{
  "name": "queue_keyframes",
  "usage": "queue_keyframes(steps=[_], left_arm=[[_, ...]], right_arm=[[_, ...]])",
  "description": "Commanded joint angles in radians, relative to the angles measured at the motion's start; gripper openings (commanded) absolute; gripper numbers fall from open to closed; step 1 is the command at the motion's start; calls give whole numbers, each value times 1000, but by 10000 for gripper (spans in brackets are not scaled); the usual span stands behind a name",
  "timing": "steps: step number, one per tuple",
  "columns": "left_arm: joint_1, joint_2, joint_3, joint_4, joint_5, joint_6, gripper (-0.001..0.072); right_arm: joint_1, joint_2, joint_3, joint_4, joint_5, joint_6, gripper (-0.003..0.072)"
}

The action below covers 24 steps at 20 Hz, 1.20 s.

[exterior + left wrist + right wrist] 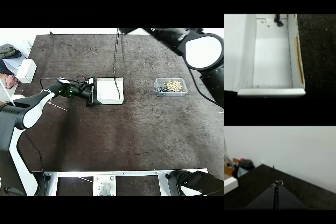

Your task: Fold the box and place the chain.

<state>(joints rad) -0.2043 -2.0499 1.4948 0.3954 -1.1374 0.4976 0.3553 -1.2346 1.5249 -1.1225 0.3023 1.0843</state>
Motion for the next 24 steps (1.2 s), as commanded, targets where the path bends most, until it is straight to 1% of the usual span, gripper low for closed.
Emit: queue_keyframes(steps=[1, 3, 5, 8, 10, 11, 14, 15, 17, 18, 19, 21, 23, 24], left_arm=[[1, 0, 0, 0, 0, 0, 285], [1, 0, 0, 0, 0, 0, 285], [1, 0, 0, 0, 0, 0, 285], [1, 0, 0, 0, 0, 0, 285], [1, 0, 0, 0, 0, 0, 285], [1, 0, 0, 0, 0, 0, 285], [1, 0, 0, 0, 0, 0, 285], [1, 0, 0, 0, 0, 0, 285], [1, 0, 0, 0, 0, 0, 285], [1, 0, 0, 0, 0, 0, 285], [1, 0, 0, 0, 0, 0, 284], [1, 0, 0, 0, 0, 0, 285], [1, 0, 0, 0, 0, 0, 285], [1, 0, 0, 0, 0, 0, 285]], right_arm=[[-3, -42, -19, 1, 212, 18, -15], [-12, -56, -96, -2, 254, 37, -15], [-16, -70, -192, 2, 243, 38, -14], [-17, -135, -259, 5, 237, 69, -3], [-21, -183, -261, -12, 238, 71, 376], [-35, -189, -261, -19, 248, 76, 416], [-139, -164, -275, -25, 336, 173, 416], [-186, -139, -308, -25, 352, 193, 416], [-279, -72, -417, -24, 341, 240, 414], [-328, -44, -482, -22, 332, 276, 332], [-371, -24, -541, -23, 318, 301, 318], [-454, -10, -653, -22, 262, 358, 319], [-520, -13, -735, -13, 175, 430, 319], [-535, -14, -764, -9, 109, 437, 319]])
